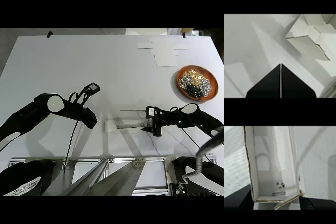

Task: Fold the box and place the chain.

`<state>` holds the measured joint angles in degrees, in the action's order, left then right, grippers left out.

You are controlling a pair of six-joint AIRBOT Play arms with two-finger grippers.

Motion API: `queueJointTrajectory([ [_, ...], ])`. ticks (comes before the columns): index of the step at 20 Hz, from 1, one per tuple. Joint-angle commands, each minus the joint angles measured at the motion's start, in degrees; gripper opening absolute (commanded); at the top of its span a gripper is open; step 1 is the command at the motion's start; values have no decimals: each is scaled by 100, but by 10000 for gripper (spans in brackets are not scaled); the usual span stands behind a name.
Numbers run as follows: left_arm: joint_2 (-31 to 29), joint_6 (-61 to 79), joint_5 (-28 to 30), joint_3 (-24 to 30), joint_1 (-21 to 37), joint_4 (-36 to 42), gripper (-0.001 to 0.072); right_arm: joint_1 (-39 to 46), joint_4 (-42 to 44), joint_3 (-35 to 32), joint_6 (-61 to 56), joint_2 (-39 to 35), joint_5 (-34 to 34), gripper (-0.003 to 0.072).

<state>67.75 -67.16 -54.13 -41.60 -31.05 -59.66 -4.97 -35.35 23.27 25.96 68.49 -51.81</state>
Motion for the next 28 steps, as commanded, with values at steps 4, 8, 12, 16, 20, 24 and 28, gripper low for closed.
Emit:
queueJointTrajectory([
  [4,940,-1102,164,57,-166,844,1,-2,0,0,2,-4,-2,416],
  [8,968,-1086,319,57,-319,1161,1,-2,0,-2,2,-4,-2,416],
  [12,968,-1086,472,57,-358,1333,1,-2,0,0,2,-4,-2,416],
  [16,966,-1086,459,57,-358,1335,1,-2,0,0,2,-4,-2,416],
  [20,833,-944,474,44,-389,1661,2,-2,0,-2,2,-4,-2,416],
  [24,533,-743,544,-46,-411,1884,169,-2,0,0,2,-4,-2,416],
  [28,535,-789,505,-245,-452,1897,299,-2,0,0,2,-2,-2,416],
])
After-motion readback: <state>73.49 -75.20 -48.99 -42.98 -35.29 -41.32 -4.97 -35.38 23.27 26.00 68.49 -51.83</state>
